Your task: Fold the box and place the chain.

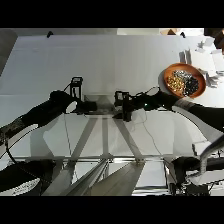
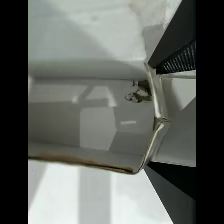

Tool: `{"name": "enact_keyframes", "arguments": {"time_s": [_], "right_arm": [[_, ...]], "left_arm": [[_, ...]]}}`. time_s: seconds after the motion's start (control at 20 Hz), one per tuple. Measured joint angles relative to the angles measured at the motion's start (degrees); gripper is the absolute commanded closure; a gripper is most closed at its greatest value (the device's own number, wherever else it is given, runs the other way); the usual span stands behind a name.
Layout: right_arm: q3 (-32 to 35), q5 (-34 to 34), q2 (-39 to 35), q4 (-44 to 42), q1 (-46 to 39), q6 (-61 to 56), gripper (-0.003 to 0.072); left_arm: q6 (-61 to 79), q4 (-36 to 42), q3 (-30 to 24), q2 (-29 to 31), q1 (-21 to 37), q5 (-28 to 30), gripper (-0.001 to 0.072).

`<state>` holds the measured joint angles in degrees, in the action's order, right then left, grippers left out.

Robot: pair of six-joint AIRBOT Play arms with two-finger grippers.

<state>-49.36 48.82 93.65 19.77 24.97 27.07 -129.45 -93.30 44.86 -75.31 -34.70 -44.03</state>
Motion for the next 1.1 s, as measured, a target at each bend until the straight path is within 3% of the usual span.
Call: {"name": "enact_keyframes", "arguments": {"time_s": [0.1,0.15,0.2,0.45,0.7,0.95,1.1], "right_arm": [[0.0,0.1,0.0,-0.2,0.0,0.0,0.0137],[0.0,0.1,0.0,-0.2,0.0,0.0,0.0137],[0.0,0.1,0.0,-0.2,0.0,0.0,0.0137],[0.0,0.0,0.0,-0.3,0.0,0.0,0.0137],[0.0,0.0,0.0,-0.3,0.0,0.0,0.0137],[0.0,0.0,0.0,-0.3,0.0,0.0,0.0137],[0.0,0.0,0.0,-0.3,0.0,0.0,0.0137]], "left_arm": [[0.1,0.0,0.0,0.0,0.0,0.0,0.0216],[0.3,0.0,0.0,0.0,0.0,-0.3,0.0152],[0.5,0.0,0.0,0.2,0.0,-0.7,0.0137],[3.2,0.9,0.0,3.1,0.3,-2.1,0.0137],[16.0,6.5,0.0,11.8,3.1,-5.1,0.0137],[46.1,15.5,0.0,21.3,10.4,-9.9,0.0141],[70.6,21.0,0.0,23.0,17.1,-11.0,0.0140]]}}
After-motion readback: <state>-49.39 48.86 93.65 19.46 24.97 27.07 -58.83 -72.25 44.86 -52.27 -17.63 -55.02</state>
